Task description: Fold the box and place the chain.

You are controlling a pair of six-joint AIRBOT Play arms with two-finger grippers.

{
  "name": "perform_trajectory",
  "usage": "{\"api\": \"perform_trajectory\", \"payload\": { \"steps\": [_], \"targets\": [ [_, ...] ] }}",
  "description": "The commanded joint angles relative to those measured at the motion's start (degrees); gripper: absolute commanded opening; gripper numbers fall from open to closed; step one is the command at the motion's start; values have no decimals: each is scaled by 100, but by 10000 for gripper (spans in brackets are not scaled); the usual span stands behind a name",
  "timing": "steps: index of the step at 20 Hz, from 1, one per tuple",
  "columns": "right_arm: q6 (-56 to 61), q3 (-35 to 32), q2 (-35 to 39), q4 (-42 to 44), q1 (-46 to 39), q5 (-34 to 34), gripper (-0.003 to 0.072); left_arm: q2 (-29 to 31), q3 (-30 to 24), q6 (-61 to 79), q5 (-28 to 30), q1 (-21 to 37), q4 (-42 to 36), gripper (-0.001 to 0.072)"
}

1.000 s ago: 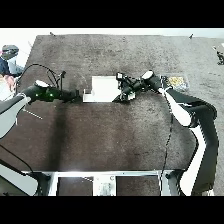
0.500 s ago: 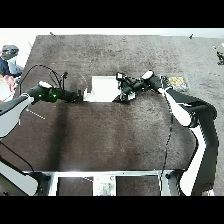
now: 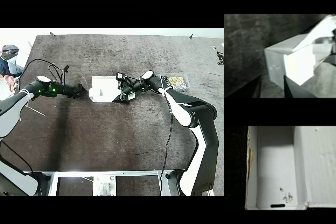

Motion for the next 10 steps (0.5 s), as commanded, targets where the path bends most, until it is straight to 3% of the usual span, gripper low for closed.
{"api": "perform_trajectory", "payload": {
  "steps": [1,10],
  "targets": [
    [0,0,-4,0,7,2,421,4,76,9,-216,-44,-190,298],
    [0,0,-4,2,7,-2,421,4,131,-39,-280,-149,-271,316]
  ]
}}
